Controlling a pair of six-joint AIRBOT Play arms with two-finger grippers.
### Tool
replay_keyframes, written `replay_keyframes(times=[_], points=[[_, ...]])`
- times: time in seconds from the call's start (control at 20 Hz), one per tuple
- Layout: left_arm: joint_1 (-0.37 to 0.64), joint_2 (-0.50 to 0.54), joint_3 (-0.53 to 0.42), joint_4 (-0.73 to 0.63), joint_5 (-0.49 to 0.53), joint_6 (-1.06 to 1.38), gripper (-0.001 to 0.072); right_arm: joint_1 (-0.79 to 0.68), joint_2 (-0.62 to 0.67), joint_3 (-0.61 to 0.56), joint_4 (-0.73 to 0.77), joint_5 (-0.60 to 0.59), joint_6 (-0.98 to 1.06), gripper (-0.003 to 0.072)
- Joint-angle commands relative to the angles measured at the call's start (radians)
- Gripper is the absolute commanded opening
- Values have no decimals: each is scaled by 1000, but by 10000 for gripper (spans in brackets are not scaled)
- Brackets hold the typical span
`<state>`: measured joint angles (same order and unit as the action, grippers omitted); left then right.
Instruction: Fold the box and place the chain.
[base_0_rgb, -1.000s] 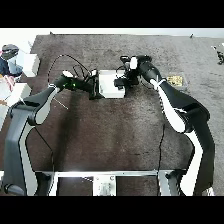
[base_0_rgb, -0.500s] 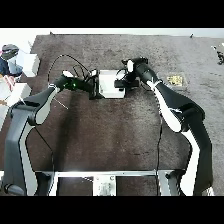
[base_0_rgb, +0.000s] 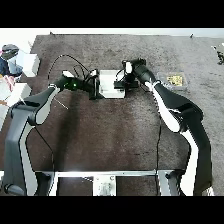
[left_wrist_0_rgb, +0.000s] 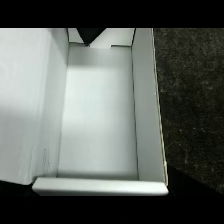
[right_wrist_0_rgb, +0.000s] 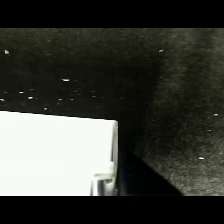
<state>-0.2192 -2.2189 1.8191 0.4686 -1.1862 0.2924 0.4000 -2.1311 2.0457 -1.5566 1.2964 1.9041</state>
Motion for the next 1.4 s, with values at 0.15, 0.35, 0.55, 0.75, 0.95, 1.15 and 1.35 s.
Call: replay_keyframes(times=[0.15, 0.35, 0.55, 0.75, 0.95, 1.15, 1.35], points=[[1, 0, 0, 1, 0, 0, 537, 6, -1, 1, -22, -11, 26, 90], [1, 0, 0, 0, 0, 0, 538, 16, -1, 1, -56, -20, 50, 27], [1, 0, 0, 1, 0, 0, 538, 16, 0, 1, -60, -19, 57, 228], [1, 0, 0, 0, 0, 0, 538, 16, 13, 1, -60, -17, 56, 307], [1, 0, 0, 1, 0, 0, 538, 16, 27, 1, -58, -6, 48, 308], [1, 0, 0, 0, 0, 0, 538, 16, 71, 1, -51, 3, -19, 307], [1, 0, 0, 0, 0, 0, 537, -13, 165, 1, -52, 20, -148, 306]])
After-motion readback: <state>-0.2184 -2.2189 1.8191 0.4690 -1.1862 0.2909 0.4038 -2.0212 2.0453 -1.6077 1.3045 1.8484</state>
